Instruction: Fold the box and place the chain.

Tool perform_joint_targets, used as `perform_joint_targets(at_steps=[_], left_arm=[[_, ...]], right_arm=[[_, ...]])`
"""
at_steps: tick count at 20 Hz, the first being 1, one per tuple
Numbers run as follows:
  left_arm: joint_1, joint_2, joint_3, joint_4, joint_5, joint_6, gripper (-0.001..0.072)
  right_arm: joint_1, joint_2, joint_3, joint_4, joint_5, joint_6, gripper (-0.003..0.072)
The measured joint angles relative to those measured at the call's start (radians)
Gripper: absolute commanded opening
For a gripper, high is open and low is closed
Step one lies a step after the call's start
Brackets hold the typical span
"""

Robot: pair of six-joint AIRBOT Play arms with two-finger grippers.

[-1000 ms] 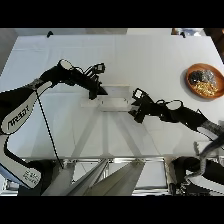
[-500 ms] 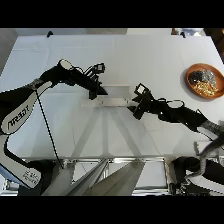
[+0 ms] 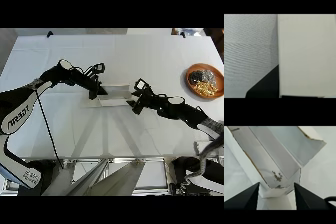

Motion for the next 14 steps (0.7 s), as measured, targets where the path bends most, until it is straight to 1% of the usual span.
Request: perform_joint_targets(at_steps=[6,9,14], left_arm=[[0.0,0.0,0.0,0.0,-0.001,0.0,0.0005],[0.0,0.0,0.0,0.0,-0.001,0.0,0.0005],[0.0,0.0,0.0,0.0,0.0,0.0,0.0005]], right_arm=[[0.0,0.0,0.011,-0.171,-0.007,0.144,0.048],[0.0,0.0,0.013,-0.216,-0.024,0.208,0.048],[0.0,-0.002,0.033,-0.253,-0.038,0.248,0.048]])
